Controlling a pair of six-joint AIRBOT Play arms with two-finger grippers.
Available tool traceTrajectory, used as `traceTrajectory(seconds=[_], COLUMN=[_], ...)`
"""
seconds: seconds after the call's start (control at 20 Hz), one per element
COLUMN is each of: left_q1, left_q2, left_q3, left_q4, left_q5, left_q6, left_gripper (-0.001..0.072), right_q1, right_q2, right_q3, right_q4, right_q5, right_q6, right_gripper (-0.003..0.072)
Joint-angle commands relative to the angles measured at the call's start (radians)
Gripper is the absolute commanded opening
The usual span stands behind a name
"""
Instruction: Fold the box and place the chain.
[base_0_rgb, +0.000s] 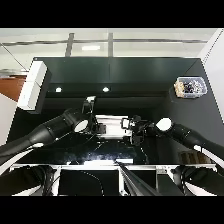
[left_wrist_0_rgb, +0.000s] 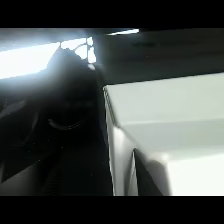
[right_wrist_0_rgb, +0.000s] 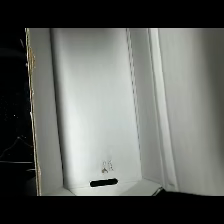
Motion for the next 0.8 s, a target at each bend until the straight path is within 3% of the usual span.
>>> traceTrajectory(seconds=[0.0,0.5,0.55,0.65,0.75], left_q1=[-0.015,-0.014,-0.014,-0.014,-0.014], left_q2=[-0.06,-0.091,-0.093,-0.094,-0.094], left_q3=[0.055,0.058,0.058,0.059,0.059], left_q4=[0.029,-0.022,-0.022,-0.023,-0.023], left_q5=[-0.071,-0.008,-0.002,0.012,0.022], left_q6=[-0.058,-0.117,-0.117,-0.114,-0.114], left_gripper=[0.0497,0.0481,0.0459,0.0277,0.0276], right_q1=[0.001,0.001,0.001,0.001,0.001], right_q2=[-0.001,-0.001,-0.001,-0.001,-0.001], right_q3=[-0.001,-0.001,-0.001,-0.001,-0.001], right_q4=[0.0,0.0,0.0,0.0,0.0], right_q5=[0.001,0.001,0.001,0.001,0.001], right_q6=[0.0,0.0,0.0,0.0,0.0], right_gripper=[0.0537,0.0537,0.0537,0.0537,0.0537])
